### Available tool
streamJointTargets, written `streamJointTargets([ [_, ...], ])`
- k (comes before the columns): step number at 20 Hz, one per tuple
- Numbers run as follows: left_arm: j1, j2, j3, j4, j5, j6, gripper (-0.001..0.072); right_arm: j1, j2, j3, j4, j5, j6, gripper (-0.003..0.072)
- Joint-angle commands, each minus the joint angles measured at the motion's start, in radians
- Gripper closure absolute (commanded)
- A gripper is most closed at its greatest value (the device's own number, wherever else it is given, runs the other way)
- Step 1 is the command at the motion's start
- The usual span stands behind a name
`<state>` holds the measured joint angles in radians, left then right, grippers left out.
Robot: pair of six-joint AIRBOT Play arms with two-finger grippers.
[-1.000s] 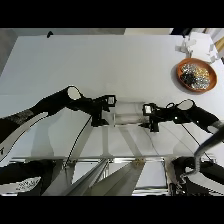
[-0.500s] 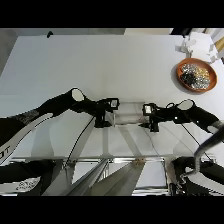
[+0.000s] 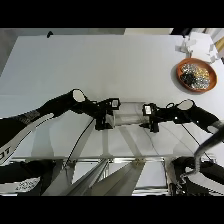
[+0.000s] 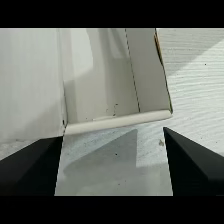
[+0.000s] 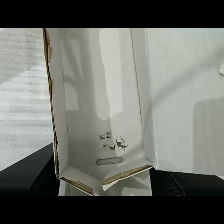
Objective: Fold the box and place the chain.
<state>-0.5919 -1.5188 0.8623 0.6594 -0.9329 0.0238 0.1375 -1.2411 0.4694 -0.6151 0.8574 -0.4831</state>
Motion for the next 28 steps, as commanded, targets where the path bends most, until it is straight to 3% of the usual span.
streamJointTargets([
  [1,-0.002,-0.001,0.000,-0.001,-0.006,-0.009,0.0008,0.000,0.001,0.000,0.002,-0.002,0.003,0.0274],
  [15,-0.021,-0.031,0.000,-0.024,0.039,-0.121,0.0000,0.000,0.001,0.000,0.002,-0.002,0.003,0.0274],
  [28,-0.058,-0.074,0.000,-0.093,0.116,-0.002,0.0011,0.000,0.001,0.000,0.002,-0.002,0.003,0.0274],
])
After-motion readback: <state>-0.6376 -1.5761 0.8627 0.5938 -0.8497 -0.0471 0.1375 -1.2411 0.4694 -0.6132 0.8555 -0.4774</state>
